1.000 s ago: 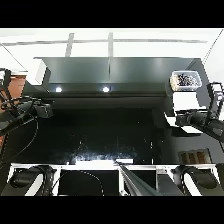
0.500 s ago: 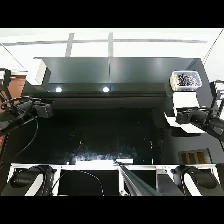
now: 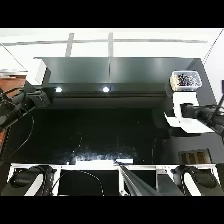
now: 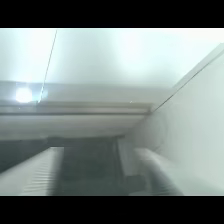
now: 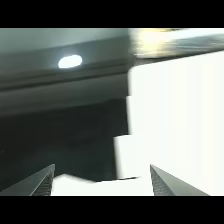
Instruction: Fold the box and place the chain.
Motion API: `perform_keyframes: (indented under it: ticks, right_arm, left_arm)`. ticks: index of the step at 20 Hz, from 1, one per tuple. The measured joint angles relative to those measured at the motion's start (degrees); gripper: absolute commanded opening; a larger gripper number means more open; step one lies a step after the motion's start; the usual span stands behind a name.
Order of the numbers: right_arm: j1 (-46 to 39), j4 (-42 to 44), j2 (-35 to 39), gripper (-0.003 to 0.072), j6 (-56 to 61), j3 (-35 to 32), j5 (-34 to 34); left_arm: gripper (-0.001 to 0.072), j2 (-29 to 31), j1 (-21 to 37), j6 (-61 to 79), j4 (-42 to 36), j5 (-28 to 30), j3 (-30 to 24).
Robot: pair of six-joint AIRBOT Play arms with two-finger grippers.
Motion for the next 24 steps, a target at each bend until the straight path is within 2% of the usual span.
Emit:
perform_keyframes:
  ticks: [4, 6, 9, 12, 16, 19, 22, 24]
  right_arm:
    - [-14.32, -7.15, -8.33, 0.0701, 5.68, 5.62, 0.35]
    - [-23.04, -8.02, -15.17, 0.0701, 6.43, 10.43, -0.31]
    - [-34.86, -5.99, -26.75, 0.0700, 4.22, 19.93, 2.25]
    - [-45.18, -0.37, -39.80, 0.0700, -3.63, 30.86, 12.07]
    - [-55.30, 14.69, -56.24, 0.0699, -17.55, 42.93, 30.01]
    - [-58.12, 23.67, -65.13, 0.0699, -25.55, 47.36, 36.87]
    - [-58.47, 31.19, -71.71, 0.0697, -31.32, 49.07, 43.63]
    - [-57.99, 32.87, -74.58, 0.0545, -33.62, 49.55, 47.41]
  left_arm:
    - [0.0708, -1.07, 0.00, -0.02, -1.05, -1.20, 0.00]
    - [0.0707, -1.97, 0.00, -0.04, -1.33, -2.38, 0.00]
    - [0.0707, -3.80, 0.00, -0.20, -2.03, -3.91, 0.00]
    - [0.0707, -5.88, 0.00, -0.17, -4.20, -4.57, 0.00]
    - [0.0708, -8.37, -0.02, -0.17, -7.30, -5.01, 0.00]
    - [0.0708, -9.77, -0.02, -0.22, -8.79, -4.94, 0.00]
    - [0.0707, -10.47, 0.00, -0.48, -10.38, -4.09, 0.00]
    - [0.0707, -10.69, 0.00, -0.57, -11.06, -3.30, 0.00]
